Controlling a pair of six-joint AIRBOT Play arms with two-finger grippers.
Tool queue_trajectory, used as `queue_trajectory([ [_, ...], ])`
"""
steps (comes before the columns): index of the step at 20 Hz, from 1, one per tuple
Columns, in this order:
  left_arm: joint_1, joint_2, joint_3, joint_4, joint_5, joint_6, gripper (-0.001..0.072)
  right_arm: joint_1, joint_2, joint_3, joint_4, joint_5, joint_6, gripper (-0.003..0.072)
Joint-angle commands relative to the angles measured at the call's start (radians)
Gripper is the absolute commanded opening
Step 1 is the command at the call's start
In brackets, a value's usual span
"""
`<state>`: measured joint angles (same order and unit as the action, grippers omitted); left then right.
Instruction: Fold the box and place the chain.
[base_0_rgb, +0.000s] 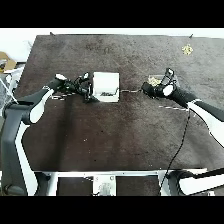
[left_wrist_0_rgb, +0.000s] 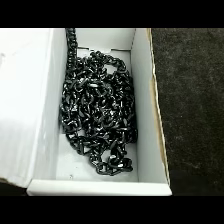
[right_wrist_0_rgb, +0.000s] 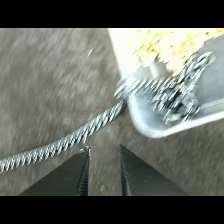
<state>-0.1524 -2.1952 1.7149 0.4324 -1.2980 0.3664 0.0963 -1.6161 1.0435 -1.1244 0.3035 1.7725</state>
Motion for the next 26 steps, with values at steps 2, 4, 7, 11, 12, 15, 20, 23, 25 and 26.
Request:
queue_trajectory([
  [2, 0.0, 0.0, 0.0, 0.0, 0.0, 0.0, 0.0343, -0.006, -0.037, -0.003, 0.063, -0.103, 0.009, 0.0226],
  [4, 0.0, 0.0, 0.0, 0.0, 0.0, 0.0, 0.0344, -0.006, -0.048, -0.003, 0.093, -0.131, 0.009, 0.0225],
  [7, 0.0, 0.0, 0.0, 0.0, 0.0, 0.0, 0.0343, -0.003, -0.062, 0.0, 0.104, -0.147, 0.008, 0.0224],
  [11, 0.0, 0.0, 0.0, 0.0, 0.0, 0.0, 0.0344, 0.021, -0.098, 0.05, 0.105, -0.142, 0.008, 0.0195],
  [12, 0.0, 0.0, 0.0, 0.0, 0.0, 0.0, 0.0343, 0.033, -0.094, 0.055, 0.1, -0.147, 0.007, 0.0011],
  [15, 0.0, 0.0, 0.0, 0.0, 0.0, 0.0, 0.0344, 0.063, -0.05, 0.054, 0.097, -0.123, 0.001, 0.0004],
  [20, 0.0, 0.0, 0.0, 0.0, 0.0, 0.0, 0.0344, 0.147, 0.14, 0.053, -0.013, -0.057, 0.0, 0.0004],
  [23, 0.0, 0.0, 0.0, 0.0, 0.0, 0.0, 0.0343, 0.219, 0.296, 0.053, -0.069, -0.072, -0.001, 0.0004],
  [25, 0.0, 0.0, 0.0, 0.0, 0.0, 0.0, 0.0344, 0.273, 0.381, 0.054, -0.11, -0.119, 0.0, 0.0004],
  [26, 0.0, 0.0, 0.0, 0.0, 0.0, 0.0, 0.0344, 0.295, 0.411, 0.056, -0.114, -0.142, 0.0, 0.0004],
])
